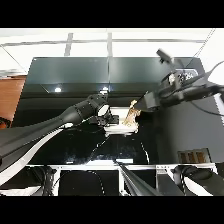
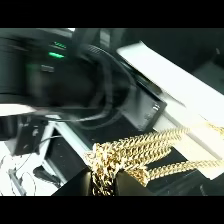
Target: Fold the box and place the chain.
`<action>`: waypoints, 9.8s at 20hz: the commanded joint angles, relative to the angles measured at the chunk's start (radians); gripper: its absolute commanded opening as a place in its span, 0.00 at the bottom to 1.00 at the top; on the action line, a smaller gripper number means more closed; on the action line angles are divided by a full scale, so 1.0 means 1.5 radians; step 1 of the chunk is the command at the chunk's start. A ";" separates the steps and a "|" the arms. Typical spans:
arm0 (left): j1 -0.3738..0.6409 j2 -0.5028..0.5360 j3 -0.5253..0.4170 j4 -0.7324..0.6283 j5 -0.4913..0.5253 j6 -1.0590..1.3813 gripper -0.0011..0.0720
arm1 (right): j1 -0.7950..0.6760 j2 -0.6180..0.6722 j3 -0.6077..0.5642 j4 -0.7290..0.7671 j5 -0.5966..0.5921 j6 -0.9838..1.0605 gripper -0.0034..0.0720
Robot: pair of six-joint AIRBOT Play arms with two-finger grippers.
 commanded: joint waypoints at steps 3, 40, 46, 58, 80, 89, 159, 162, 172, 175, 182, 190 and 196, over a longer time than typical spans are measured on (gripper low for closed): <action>0.000 0.000 0.001 0.000 0.000 0.000 0.05 | 0.047 -0.002 -0.155 -0.001 -0.187 -0.001 0.06; 0.000 0.000 0.001 0.000 -0.001 0.000 0.05 | 0.015 -0.079 -0.342 -0.025 -0.365 -1.014 0.94; 0.000 0.000 0.001 0.000 -0.001 0.000 0.05 | 0.015 -0.106 -0.341 -0.025 -0.372 -1.013 0.94; 0.000 0.000 0.001 0.000 -0.002 0.000 0.05 | 0.012 -0.061 -0.336 -0.095 -0.367 -0.740 0.06; 0.000 0.000 0.001 0.000 -0.001 0.000 0.05 | -0.030 0.173 0.021 0.062 -0.177 -0.331 0.06; 0.000 0.000 0.001 0.000 -0.001 0.000 0.05 | -0.005 0.066 -0.192 0.054 -0.187 -0.291 0.06; 0.240 0.090 -0.275 -0.613 0.176 1.698 0.99 | -0.213 0.068 -0.192 -0.070 -0.096 -0.249 0.45; 0.240 0.084 -0.275 -0.613 0.177 1.698 0.99 | -0.213 0.068 -0.192 -0.070 -0.097 -0.249 0.45; 0.208 0.084 -0.275 -0.616 0.178 1.698 0.90 | -0.203 0.068 -0.194 -0.071 -0.118 -0.249 0.45; 0.208 0.084 -0.275 -0.616 0.178 1.698 0.55 | -0.162 0.063 -0.200 -0.071 -0.164 -0.248 0.93; 0.208 0.084 -0.275 -0.608 0.175 1.698 0.55 | -0.078 -0.012 -0.168 -0.032 -0.309 -0.246 0.94; 0.208 0.084 -0.275 -0.608 0.172 1.698 0.55 | -0.033 -0.128 -0.134 -0.038 -0.242 -0.378 0.94; 0.208 0.084 -0.275 -0.608 0.172 1.698 0.55 | -0.031 -0.128 -0.128 -0.035 -0.113 -0.733 0.94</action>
